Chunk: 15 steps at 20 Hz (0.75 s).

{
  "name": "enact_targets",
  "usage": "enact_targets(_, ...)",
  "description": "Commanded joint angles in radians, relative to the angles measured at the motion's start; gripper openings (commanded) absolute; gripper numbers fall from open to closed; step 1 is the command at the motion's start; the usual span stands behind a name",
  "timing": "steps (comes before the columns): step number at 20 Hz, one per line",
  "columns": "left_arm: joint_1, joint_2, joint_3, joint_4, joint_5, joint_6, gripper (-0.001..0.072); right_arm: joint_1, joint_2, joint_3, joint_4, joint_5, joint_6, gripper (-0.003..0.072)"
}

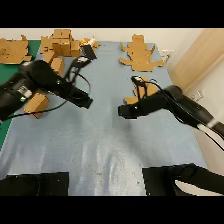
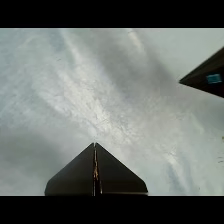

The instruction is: Fold the box.

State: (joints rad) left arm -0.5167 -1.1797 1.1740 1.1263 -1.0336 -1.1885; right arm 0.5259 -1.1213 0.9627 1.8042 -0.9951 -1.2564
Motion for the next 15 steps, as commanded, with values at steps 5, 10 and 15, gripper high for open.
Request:
enact_targets(5, -0.086, -0.077, 0.003, 0.049, 0.047, -0.097, 0.0011, -0.013, -0.159, 0.124, 0.064, -0.095, -0.117, 0.0001)
enact_targets(10, -0.087, -0.077, 0.003, 0.048, 0.032, -0.094, 0.0011, -0.013, -0.159, 0.123, 0.058, -0.118, -0.117, 0.0001)
enact_targets(15, -0.087, -0.077, 0.003, 0.048, 0.032, -0.094, 0.0011, -0.013, -0.159, 0.123, 0.059, -0.118, -0.117, 0.0)
